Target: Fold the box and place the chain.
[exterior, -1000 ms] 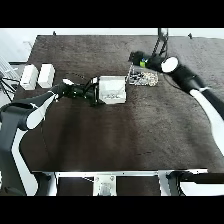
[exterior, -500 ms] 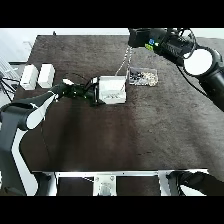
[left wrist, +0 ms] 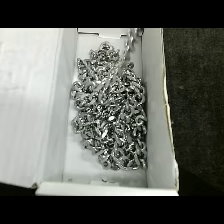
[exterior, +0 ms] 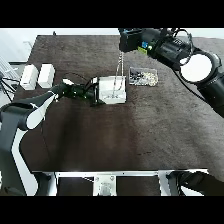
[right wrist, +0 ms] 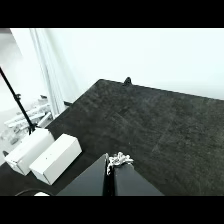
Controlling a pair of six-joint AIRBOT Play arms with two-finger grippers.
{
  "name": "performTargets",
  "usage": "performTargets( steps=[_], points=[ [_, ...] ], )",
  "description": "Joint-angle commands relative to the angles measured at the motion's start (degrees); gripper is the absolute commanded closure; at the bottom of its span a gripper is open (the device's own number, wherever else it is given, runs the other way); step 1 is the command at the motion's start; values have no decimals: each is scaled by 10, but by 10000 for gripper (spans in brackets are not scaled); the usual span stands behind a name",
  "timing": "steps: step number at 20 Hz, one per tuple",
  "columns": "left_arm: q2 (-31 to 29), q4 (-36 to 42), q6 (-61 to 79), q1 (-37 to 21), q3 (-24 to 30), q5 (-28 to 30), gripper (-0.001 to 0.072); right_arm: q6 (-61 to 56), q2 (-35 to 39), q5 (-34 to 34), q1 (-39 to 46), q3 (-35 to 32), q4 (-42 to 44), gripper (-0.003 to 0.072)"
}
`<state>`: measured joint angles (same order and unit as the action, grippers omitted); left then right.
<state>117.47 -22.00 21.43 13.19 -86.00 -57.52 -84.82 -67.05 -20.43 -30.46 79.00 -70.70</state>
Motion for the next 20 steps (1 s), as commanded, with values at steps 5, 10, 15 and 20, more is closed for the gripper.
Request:
performTargets(
  steps=[5,10,15,20],
  points=[
    [0,0,0,0,0,0,244,-26,-17,1,-2,-88,2,677],
    [0,0,0,0,0,0,244,-36,-108,70,-2,-164,2,676],
    [0,0,0,0,0,0,244,-54,-214,99,-1,-166,12,675],
    [0,0,0,0,0,0,244,-54,-186,112,-1,-111,12,678]
  ],
)
